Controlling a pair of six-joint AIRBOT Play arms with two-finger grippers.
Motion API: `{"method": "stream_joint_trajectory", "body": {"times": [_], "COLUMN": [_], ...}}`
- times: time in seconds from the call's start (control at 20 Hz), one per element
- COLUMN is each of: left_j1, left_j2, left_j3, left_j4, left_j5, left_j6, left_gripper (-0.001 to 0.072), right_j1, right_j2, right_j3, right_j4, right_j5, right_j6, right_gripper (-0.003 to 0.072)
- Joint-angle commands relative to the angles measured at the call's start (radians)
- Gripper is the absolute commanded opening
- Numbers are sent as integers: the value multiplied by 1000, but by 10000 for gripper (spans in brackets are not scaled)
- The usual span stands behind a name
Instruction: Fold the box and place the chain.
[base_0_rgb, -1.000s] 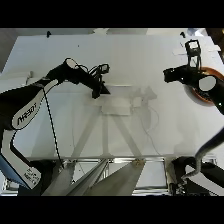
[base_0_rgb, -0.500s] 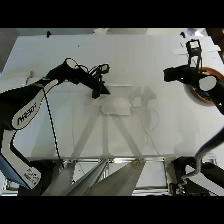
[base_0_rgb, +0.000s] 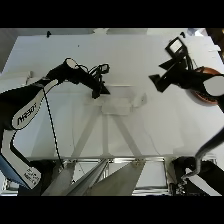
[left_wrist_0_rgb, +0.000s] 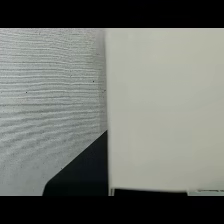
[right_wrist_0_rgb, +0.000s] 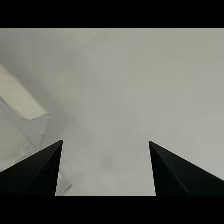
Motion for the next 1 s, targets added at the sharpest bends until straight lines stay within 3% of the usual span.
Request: {"method": "stream_joint_trajectory", "body": {"times": [0.0, 0.2, 0.4, 0.5, 0.7, 0.85, 0.95], "left_j1": [0, 0, 0, 0, 0, 0, 0], "left_j2": [-1, -1, -1, -1, -1, -1, -1], "left_j3": [0, 0, 0, 0, 0, 0, 0], "left_j4": [0, 0, 0, 0, 0, 0, 0], "left_j5": [0, 0, 0, 0, 0, 0, 0], "left_j6": [0, 0, 0, 0, 0, 0, 0], "left_gripper": [7, 7, 7, 7, 7, 7, 7], "right_j1": [114, 163, 163, 162, 162, 162, 162], "right_j2": [103, 123, 123, 123, 119, 63, -22], "right_j3": [4, 4, 2, -34, -249, -362, -380], "right_j4": [2, 20, 39, 57, 26, 121, 222], "right_j5": [237, 473, 510, 427, 181, 91, 91], "right_j6": [-121, -99, -87, -85, -247, -452, -600], "right_gripper": [585, 586, 586, 588, 588, 588, 588]}}
